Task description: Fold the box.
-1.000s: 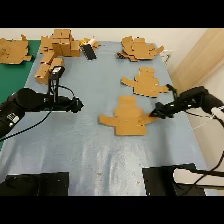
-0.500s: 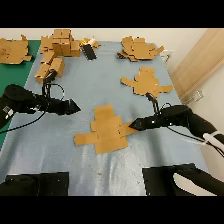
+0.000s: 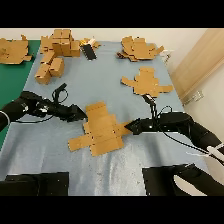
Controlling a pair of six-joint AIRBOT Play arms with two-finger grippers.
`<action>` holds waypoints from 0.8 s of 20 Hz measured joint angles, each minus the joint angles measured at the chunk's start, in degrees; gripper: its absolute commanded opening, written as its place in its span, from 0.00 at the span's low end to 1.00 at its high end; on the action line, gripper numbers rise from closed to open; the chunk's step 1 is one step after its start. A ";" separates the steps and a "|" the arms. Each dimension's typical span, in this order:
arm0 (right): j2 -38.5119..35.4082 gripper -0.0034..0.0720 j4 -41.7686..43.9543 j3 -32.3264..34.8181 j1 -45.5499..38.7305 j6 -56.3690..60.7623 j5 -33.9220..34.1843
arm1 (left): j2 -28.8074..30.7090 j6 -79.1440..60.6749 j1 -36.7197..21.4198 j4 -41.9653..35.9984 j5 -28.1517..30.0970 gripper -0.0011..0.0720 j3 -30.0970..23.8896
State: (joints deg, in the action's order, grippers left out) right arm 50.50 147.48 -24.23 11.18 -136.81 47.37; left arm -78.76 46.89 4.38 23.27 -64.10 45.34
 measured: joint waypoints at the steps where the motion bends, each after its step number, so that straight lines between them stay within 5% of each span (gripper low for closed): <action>1: -0.17 0.05 0.11 0.04 0.11 -0.11 -0.13 | -1.18 -0.44 0.13 -0.28 -0.09 0.50 0.00; 10: -0.50 0.05 0.20 0.31 0.31 -0.68 -0.44 | -9.03 -9.97 1.01 -10.82 1.14 0.50 0.37; 16: -0.50 0.05 0.17 0.31 0.31 -0.70 -0.44 | -13.00 -15.63 2.97 -16.74 -3.19 0.50 2.51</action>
